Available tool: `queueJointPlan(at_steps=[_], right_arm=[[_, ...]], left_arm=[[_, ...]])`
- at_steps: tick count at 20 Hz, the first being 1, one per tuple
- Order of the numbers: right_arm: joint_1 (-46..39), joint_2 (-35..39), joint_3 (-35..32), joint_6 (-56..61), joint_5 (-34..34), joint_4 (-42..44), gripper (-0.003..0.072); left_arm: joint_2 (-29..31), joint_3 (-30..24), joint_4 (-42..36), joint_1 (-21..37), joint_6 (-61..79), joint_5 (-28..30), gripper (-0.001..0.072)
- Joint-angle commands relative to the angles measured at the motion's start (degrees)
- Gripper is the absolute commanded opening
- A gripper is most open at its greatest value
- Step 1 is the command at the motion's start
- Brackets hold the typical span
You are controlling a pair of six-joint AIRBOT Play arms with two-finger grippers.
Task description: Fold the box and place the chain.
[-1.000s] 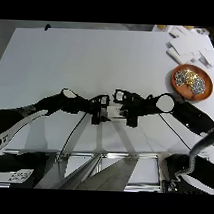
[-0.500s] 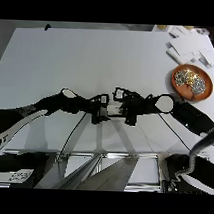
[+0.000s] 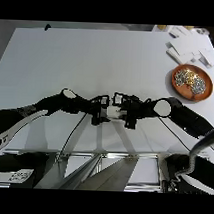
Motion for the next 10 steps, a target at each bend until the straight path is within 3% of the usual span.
queueJointPlan(at_steps=[1,6,7,8,9,10], right_arm=[[0.37,2.73,-0.37,-0.13,-1.18,0.02,0.0342],[-2.99,7.13,-0.28,0.09,2.03,0.15,0.0333],[-3.54,6.71,-0.28,0.13,3.3,0.15,0.0261],[-3.87,5.97,-0.28,0.11,4.48,0.17,0.0119],[-3.85,5.11,-0.31,0.09,5.14,0.15,0.0029],[-3.82,4.04,-0.31,0.09,5.35,0.48,0.0023]], left_arm=[[0.04,0.02,-0.09,0.02,-0.22,0.63,0.0207],[0.04,0.02,-0.11,0.02,-0.2,0.63,0.0207],[0.04,0.02,-0.11,0.02,-0.2,0.66,0.0207],[0.04,0.02,-0.11,0.02,-0.22,0.63,0.0207],[0.04,0.02,-0.11,0.02,-0.22,0.63,0.0207],[0.04,0.02,-0.11,0.02,-0.2,0.63,0.0207]])
